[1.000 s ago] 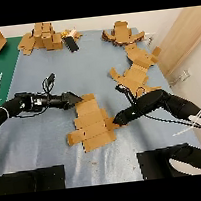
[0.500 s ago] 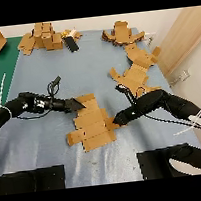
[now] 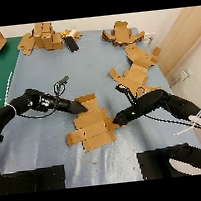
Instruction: Fold the box.
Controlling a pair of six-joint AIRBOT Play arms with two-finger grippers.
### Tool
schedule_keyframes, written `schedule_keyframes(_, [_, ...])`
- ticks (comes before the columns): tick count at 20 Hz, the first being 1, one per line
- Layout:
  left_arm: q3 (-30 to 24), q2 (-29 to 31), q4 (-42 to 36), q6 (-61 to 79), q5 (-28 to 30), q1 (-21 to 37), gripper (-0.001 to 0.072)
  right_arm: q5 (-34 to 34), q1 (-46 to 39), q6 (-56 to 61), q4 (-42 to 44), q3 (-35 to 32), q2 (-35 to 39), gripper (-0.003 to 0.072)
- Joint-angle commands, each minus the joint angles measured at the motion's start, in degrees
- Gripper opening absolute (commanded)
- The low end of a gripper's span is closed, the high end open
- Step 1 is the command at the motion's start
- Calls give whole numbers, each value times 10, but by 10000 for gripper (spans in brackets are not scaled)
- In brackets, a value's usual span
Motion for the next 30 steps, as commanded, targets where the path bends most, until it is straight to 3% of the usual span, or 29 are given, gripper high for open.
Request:
schedule_keyframes(1, [2, -1, 50, -3, -16, -2, 300, -1, 0, 0, 0, 0, 0, 3])
schedule_keyframes(4, [3, -1, 62, -1, -17, -1, 287, -1, 0, 0, 0, 0, 0, 3])
schedule_keyframes(5, [3, -1, 62, 1, -12, -1, 192, -1, 0, 0, 0, 0, 0, 4])
schedule_keyframes(6, [3, -1, 62, 3, -6, -1, 170, -1, 0, 0, 0, 0, 0, 3])
schedule_keyframes(10, [3, -1, 52, 3, 13, -1, 170, -2, 0, 0, 0, 0, 0, 3])
schedule_keyframes(23, [3, -1, 32, 15, -2, -2, 166, -1, 0, 0, -3, 0, 0, 3])
schedule_keyframes(24, [3, -1, 32, 27, -6, -2, 14, -1, 0, 0, -4, 0, 0, 3])
schedule_keyframes(28, [3, -1, 32, 38, -9, -2, 16, -1, 0, 0, -4, 0, 0, 7])
schedule_keyframes(30, [3, -1, 29, 53, -5, -2, 15, 12, -1, 1, -13, 1, 0, 324])
